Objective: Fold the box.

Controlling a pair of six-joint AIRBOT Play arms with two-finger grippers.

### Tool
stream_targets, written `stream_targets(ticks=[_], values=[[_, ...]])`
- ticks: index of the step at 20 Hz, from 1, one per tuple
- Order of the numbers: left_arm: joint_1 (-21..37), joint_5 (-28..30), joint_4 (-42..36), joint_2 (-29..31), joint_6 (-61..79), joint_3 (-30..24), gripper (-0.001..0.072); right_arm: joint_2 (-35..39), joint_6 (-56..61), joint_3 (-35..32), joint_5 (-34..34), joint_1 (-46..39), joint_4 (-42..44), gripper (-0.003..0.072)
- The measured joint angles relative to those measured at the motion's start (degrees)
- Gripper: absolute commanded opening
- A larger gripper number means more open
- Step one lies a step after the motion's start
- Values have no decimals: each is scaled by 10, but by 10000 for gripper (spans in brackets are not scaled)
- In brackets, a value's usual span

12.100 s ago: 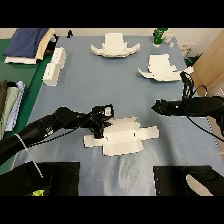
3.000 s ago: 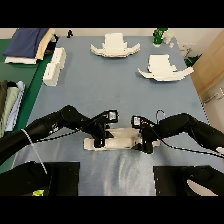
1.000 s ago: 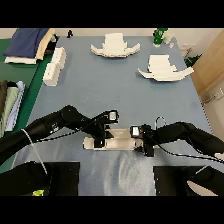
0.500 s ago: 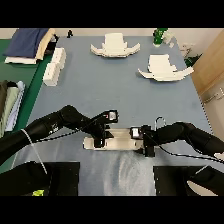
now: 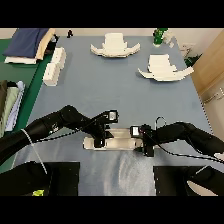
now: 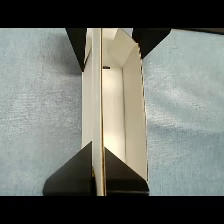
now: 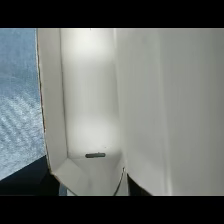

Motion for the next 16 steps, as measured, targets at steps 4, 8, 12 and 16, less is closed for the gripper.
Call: stream_targets(ticks=[4, 8, 12, 16], values=[[0, -1, 0, 0, 0, 0, 16, 0, 0, -5, 3, 0, 3, 494], [0, 0, 0, 0, 0, 0, 16, 0, 0, -6, 5, 0, 3, 494], [0, 0, 0, 0, 0, 0, 16, 1, 0, -6, 5, 0, 3, 494], [0, 0, 0, 0, 0, 0, 16, 0, 0, -6, 5, 0, 3, 494]])
